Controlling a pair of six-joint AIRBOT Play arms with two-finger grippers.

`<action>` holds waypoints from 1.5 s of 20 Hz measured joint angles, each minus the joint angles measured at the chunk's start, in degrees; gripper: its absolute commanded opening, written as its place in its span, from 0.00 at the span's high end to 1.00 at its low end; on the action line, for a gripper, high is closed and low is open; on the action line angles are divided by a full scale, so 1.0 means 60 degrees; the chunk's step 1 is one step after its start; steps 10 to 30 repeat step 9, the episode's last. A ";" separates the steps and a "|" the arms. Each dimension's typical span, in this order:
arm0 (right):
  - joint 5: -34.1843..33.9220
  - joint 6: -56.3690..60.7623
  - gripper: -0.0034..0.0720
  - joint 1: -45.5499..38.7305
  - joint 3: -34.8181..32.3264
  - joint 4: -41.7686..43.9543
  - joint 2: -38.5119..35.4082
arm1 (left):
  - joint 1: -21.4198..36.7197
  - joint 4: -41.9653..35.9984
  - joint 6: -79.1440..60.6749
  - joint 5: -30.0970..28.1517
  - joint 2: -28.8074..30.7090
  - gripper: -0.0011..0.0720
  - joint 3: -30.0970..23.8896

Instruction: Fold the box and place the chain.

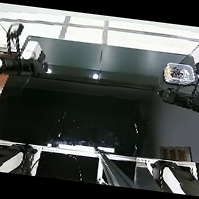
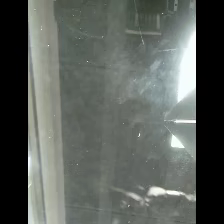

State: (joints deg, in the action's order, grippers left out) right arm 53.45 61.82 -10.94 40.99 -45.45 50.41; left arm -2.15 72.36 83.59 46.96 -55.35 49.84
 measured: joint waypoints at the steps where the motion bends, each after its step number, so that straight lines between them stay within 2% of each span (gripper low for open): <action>1: -0.0036 0.0000 0.94 0.0011 -0.0004 -0.0004 0.0000 | -0.0058 0.0011 0.0018 -0.0058 0.0353 0.95 -0.0430; 4: -0.0076 0.0000 0.94 0.0007 -0.0011 -0.0022 0.0000 | -0.0153 0.0073 0.0076 -0.0204 0.0936 0.95 -0.1158; 8: -0.0095 0.0000 0.94 0.0007 -0.0011 -0.0025 0.0000 | -0.0197 0.0080 0.0109 -0.0237 0.1184 0.95 -0.1475; 30: -0.0098 0.0000 0.94 0.0007 -0.0011 -0.0029 0.0000 | -0.0200 0.0080 0.0109 -0.0237 0.1209 0.95 -0.1508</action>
